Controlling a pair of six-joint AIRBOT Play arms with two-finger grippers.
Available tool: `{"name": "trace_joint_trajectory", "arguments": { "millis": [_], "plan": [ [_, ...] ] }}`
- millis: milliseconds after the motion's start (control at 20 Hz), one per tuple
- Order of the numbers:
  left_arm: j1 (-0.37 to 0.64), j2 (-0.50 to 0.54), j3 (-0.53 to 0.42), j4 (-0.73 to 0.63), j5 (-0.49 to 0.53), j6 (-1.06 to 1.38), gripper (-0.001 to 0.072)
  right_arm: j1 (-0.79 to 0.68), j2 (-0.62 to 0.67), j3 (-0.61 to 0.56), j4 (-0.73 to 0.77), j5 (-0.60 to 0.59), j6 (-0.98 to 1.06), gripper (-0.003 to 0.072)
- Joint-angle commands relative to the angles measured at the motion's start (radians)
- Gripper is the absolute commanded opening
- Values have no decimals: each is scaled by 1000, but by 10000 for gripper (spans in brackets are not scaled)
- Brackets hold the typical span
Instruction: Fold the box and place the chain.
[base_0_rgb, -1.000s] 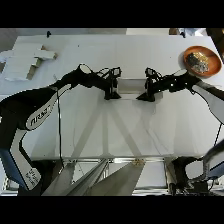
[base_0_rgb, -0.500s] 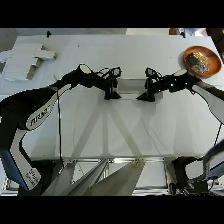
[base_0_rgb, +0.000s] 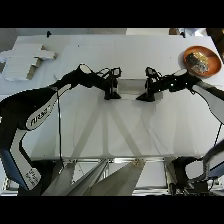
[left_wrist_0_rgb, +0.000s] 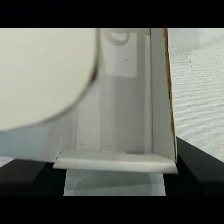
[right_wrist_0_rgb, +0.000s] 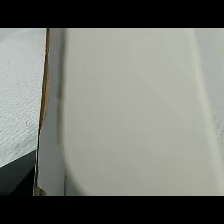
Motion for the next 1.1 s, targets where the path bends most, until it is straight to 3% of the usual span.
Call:
{"name": "trace_joint_trajectory", "arguments": {
  "millis": [0, 250, 500, 700, 850, 1000, 1050],
  "plan": [
    [0, 0, 0, 0, 0, -1, 350, 0, 2, 1, -3, 0, 22, 681],
    [0, 0, 0, 0, 0, -1, 350, 0, 23, 1, -30, 11, 22, 692],
    [0, 0, 0, -1, 0, -1, 350, -3, 140, 1, -92, 10, 23, 692],
    [0, 0, 0, -2, 0, -1, 350, -34, 240, 1, -226, 0, 177, 690],
    [0, 0, 0, -2, 1, -1, 350, -64, 279, 1, -257, 24, 433, 673],
    [0, 0, 0, -2, 0, -1, 350, -111, 281, 1, -221, 148, 549, 541],
    [0, 0, 0, -2, 1, -1, 350, -120, 281, 1, -209, 185, 565, 394]
  ]
}}
